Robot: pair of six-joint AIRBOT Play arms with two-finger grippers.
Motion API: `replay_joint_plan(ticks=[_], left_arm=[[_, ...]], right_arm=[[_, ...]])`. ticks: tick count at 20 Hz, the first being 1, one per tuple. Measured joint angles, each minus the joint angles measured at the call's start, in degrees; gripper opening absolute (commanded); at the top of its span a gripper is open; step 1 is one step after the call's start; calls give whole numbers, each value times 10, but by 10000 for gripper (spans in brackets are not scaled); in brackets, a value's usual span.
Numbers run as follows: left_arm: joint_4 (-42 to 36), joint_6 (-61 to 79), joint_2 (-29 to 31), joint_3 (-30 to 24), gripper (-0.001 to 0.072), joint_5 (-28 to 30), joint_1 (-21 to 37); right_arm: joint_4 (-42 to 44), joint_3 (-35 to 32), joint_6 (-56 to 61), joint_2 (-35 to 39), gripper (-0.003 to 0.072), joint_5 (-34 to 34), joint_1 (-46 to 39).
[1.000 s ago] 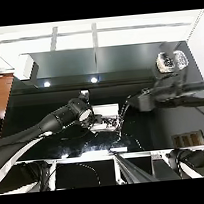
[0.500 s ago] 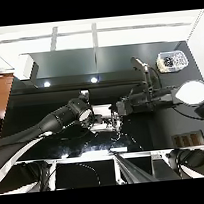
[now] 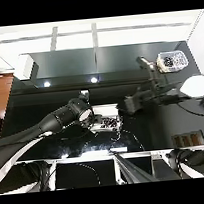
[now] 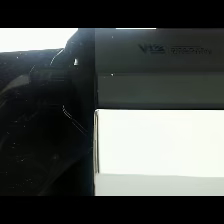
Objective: Fold the box and place the chain.
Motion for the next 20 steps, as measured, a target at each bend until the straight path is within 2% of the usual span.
replay_joint_plan(ticks=[3, 6, 7, 8, 11, 15, 20], left_arm=[[0, 0, 0, 0, 32, 0, 0], [0, 0, 0, 0, 32, 0, 0], [0, 0, 0, 0, 31, 0, 0], [0, 0, 0, 0, 32, 0, 0], [0, 0, 0, 0, 31, 0, 0], [0, 0, 0, 0, 32, 0, 0], [0, 0, 0, 0, 32, 0, 0]], right_arm=[[-45, -51, -44, 35, 506, 20, -60], [-36, -146, -134, 56, 511, -19, -84], [-15, -174, -172, 59, 687, -38, -84], [4, -203, -212, 62, 703, -63, -80], [19, -261, -327, 65, 707, -149, -49], [26, -288, -499, 54, 706, -254, -4], [104, -294, -674, 3, 706, -280, 14]])
